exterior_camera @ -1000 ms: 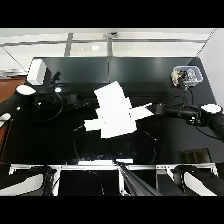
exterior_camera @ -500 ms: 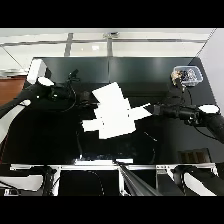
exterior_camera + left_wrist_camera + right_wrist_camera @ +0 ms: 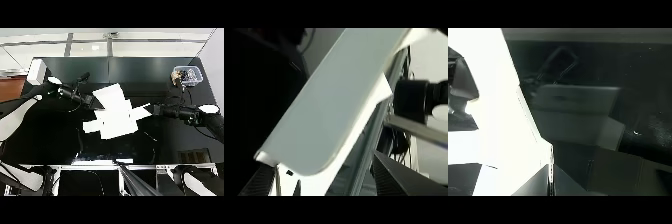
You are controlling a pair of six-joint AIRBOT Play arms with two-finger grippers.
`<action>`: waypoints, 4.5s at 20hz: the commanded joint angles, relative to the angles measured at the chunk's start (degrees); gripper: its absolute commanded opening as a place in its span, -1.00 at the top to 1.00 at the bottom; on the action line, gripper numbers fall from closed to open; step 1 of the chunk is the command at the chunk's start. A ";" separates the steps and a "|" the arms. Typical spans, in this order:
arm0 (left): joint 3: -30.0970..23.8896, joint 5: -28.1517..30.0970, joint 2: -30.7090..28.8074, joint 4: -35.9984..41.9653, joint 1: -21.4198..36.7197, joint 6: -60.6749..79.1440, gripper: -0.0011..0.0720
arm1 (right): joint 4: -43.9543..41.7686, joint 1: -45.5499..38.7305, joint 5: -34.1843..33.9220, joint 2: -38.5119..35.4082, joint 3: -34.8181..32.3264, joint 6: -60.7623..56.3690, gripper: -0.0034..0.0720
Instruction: Fold the box and place the chain.
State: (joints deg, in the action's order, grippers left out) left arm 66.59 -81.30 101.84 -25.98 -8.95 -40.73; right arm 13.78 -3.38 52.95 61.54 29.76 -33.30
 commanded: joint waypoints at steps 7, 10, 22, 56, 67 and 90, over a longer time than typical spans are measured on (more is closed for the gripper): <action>4.63 -7.39 3.89 -2.75 -1.95 5.01 -0.36 | 0.09 0.04 0.44 -0.02 -0.02 -0.02 0.86; 4.63 -7.30 3.91 -2.71 -2.67 5.88 -0.24 | 0.20 0.04 0.42 -0.02 -0.02 0.17 0.86; 7.72 -5.88 1.86 -6.93 -2.86 5.70 0.92 | 8.63 -3.78 4.37 -0.04 4.52 1.20 -0.68; -5.62 26.64 -13.20 -20.06 -16.48 41.81 0.91 | 34.93 16.37 0.70 0.72 6.73 16.11 -0.98; -5.62 25.75 -11.56 -20.50 -16.48 41.83 0.91 | 36.02 18.03 -0.70 1.64 4.26 29.62 -0.96; -5.62 25.57 -11.56 -20.48 -16.48 41.81 0.91 | 28.37 27.91 -9.09 6.67 4.35 36.79 -0.96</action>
State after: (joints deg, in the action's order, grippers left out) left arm 60.99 -55.66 90.24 -46.59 -25.41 1.10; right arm 43.13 24.40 44.12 68.16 34.04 2.85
